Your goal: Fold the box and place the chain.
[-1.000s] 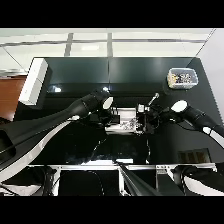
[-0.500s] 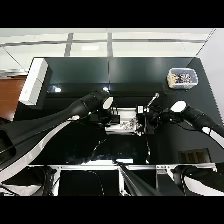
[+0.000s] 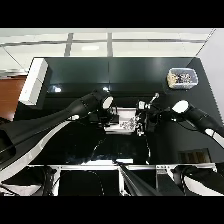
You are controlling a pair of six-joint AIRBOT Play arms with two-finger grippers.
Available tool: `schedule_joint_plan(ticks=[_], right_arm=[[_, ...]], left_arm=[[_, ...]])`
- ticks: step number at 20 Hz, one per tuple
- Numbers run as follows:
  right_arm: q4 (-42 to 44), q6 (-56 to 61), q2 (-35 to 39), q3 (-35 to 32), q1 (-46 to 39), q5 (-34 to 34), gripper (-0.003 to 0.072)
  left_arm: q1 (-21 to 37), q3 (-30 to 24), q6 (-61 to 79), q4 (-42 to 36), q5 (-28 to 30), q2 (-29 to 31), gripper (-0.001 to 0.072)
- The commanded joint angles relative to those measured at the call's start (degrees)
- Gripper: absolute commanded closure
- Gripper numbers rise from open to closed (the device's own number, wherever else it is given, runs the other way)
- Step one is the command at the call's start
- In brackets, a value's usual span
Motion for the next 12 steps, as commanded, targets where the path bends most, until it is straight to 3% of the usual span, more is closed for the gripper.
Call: schedule_joint_plan(ticks=[1, 6, 10, 12], right_arm=[[-3.48, 13.18, 5.53, 0.15, -1.73, -1.66, 0.0672], [-3.1, 29.2, 17.44, 2.56, -2.67, 4.48, 0.0672], [-2.45, 39.87, 24.83, 9.07, -2.67, 12.39, 0.0672], [2.4, 42.27, 26.05, 12.26, -2.67, 15.91, 0.0672]], left_arm=[[0.0, 0.02, -0.04, 0.0, 0.22, 0.0, 0.0677], [0.0, 0.02, -0.04, 0.0, 0.31, 0.0, 0.0677], [0.0, 0.02, -0.04, 0.0, 0.31, 0.0, 0.0677], [0.0, 0.02, -0.04, -0.02, 0.31, 0.0, 0.0677]])
